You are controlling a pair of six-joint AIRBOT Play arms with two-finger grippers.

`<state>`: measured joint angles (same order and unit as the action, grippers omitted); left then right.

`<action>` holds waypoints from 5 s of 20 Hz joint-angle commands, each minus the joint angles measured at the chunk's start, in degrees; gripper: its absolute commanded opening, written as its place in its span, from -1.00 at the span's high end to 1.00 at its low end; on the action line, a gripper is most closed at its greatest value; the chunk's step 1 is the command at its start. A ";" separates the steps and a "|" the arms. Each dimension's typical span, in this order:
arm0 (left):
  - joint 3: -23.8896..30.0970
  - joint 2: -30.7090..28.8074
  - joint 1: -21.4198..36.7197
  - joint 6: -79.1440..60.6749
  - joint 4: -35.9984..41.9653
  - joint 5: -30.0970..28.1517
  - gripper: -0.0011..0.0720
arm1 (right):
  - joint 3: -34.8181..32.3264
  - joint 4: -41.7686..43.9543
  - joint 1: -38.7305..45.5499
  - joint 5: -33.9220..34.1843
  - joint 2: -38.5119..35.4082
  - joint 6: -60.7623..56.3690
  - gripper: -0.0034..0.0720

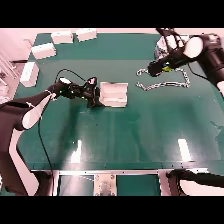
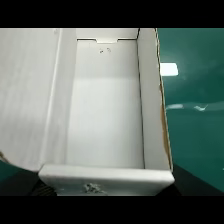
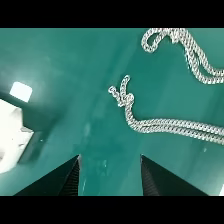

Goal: Fold the box and place the chain.

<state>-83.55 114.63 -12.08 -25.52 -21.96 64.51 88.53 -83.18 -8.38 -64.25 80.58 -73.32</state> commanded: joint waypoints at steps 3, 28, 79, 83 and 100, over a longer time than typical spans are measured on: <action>0.00 -0.04 0.04 -0.02 -0.02 -0.02 0.01 | -10.47 26.23 15.98 6.84 0.57 44.52 -0.27; 0.00 -0.04 0.04 -0.02 0.00 -0.02 0.00 | 2.16 34.38 15.80 0.09 29.51 79.49 -0.20; 0.00 -0.04 0.04 -0.02 0.04 -0.02 0.01 | 3.61 19.98 -3.72 -10.62 -8.15 35.74 0.90; 0.00 -0.04 0.04 -0.02 0.07 0.00 0.01 | 4.20 16.87 -9.33 -3.87 -8.41 34.18 0.90; 0.00 -0.04 0.04 -0.02 0.07 0.00 0.00 | 0.00 20.04 -15.10 3.87 2.05 26.38 0.90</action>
<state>-83.55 114.63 -12.08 -25.54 -21.89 64.51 89.49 -64.60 -23.42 -60.73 79.26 -46.83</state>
